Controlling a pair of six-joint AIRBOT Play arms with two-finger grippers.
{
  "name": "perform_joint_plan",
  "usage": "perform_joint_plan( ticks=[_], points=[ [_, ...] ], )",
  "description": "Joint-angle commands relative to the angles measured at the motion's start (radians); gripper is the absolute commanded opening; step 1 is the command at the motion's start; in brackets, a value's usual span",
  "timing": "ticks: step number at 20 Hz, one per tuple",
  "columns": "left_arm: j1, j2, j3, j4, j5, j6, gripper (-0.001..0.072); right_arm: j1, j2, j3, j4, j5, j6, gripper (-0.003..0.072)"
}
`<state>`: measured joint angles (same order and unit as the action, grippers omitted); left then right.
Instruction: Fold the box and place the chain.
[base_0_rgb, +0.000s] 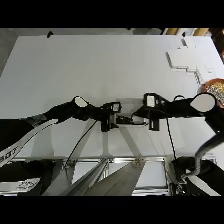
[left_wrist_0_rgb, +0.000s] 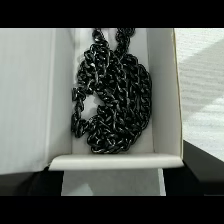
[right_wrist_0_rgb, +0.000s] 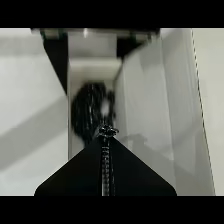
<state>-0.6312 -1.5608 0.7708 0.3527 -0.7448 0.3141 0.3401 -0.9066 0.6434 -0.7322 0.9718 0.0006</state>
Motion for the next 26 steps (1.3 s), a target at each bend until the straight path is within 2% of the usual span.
perform_joint_plan(
  ticks=[1,3,6,8,11,13,16,20,22,25,26],
  points=[
    [0.000,0.000,0.000,0.000,0.000,0.000,0.0288,0.192,-0.002,0.000,0.063,-0.218,0.004,0.0018],
    [0.000,0.000,0.000,0.000,0.000,0.000,0.0288,0.270,-0.026,0.000,0.063,-0.320,0.019,0.0018],
    [0.000,0.000,0.000,0.000,0.000,0.000,0.0288,0.294,-0.087,0.000,0.063,-0.335,0.032,0.0031],
    [0.000,0.000,0.000,0.000,0.000,0.000,0.0288,0.294,-0.111,0.000,0.036,-0.336,0.060,0.0185],
    [0.000,0.000,0.000,0.000,0.000,0.000,0.0288,0.266,-0.095,0.000,-0.003,-0.324,0.060,0.0210],
    [0.000,0.000,0.000,0.000,0.000,0.000,0.0288,0.193,-0.056,0.000,-0.024,-0.267,0.060,0.0211],
    [0.000,0.000,0.000,0.000,0.000,0.000,0.0288,0.024,0.008,0.000,-0.101,-0.117,0.059,0.0211],
    [0.000,0.000,0.000,0.000,0.000,0.000,0.0288,-0.215,0.009,0.000,-0.192,0.053,-0.006,0.0211],
    [0.000,0.000,0.000,0.000,0.000,0.000,0.0288,-0.274,-0.006,0.000,-0.206,0.057,-0.045,0.0211],
    [0.000,0.000,0.000,0.000,0.000,0.000,0.0288,-0.283,-0.053,0.000,-0.206,0.060,-0.088,0.0216],
    [0.000,0.000,0.000,0.000,0.000,0.000,0.0288,-0.283,-0.079,0.000,-0.207,0.060,-0.087,0.0286]
  ],
)
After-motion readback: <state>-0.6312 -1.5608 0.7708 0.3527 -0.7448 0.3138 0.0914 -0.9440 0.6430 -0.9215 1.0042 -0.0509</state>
